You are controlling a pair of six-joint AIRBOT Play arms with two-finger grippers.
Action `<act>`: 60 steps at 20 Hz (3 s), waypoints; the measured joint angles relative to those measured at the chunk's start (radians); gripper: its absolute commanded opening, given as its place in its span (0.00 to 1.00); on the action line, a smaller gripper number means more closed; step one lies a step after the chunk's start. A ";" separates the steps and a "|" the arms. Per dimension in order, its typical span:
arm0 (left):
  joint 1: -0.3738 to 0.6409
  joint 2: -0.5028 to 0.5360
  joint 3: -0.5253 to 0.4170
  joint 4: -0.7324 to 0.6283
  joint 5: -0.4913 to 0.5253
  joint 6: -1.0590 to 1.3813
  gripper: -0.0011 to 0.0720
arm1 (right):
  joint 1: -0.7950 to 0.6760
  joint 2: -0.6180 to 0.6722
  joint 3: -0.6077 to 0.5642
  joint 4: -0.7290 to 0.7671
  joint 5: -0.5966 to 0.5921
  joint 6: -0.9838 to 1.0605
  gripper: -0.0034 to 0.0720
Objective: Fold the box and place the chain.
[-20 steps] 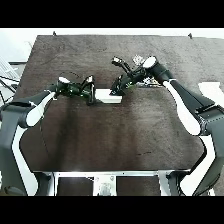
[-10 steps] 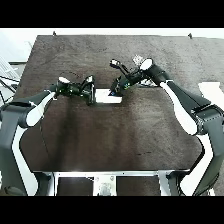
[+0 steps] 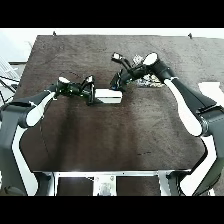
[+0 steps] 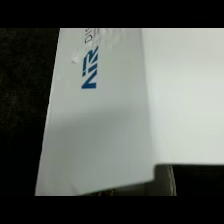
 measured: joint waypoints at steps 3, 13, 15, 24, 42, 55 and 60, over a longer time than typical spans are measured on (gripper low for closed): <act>0.000 0.000 0.000 0.000 0.000 0.000 0.50 | -0.029 0.031 -0.029 0.069 0.029 -0.037 0.56; 0.000 0.000 0.000 0.000 -0.001 0.000 0.50 | -0.003 0.049 -0.200 0.125 -0.137 -0.214 0.80; 0.000 0.000 0.000 0.000 -0.001 0.000 0.50 | 0.005 0.049 -0.208 0.124 -0.157 -0.232 0.80; 0.000 0.000 0.000 0.000 -0.001 0.000 0.50 | 0.014 0.076 -0.235 0.125 -0.135 -0.270 0.54; 0.000 0.000 0.000 0.000 -0.001 0.000 0.50 | 0.015 0.077 -0.272 0.124 -0.069 -0.327 0.43; 0.000 0.000 0.000 0.000 -0.001 0.000 0.50 | 0.019 0.078 -0.314 0.130 -0.179 -0.365 0.65; 0.000 0.000 0.000 0.000 -0.001 0.000 0.50 | 0.030 0.076 -0.318 0.130 -0.203 -0.409 0.65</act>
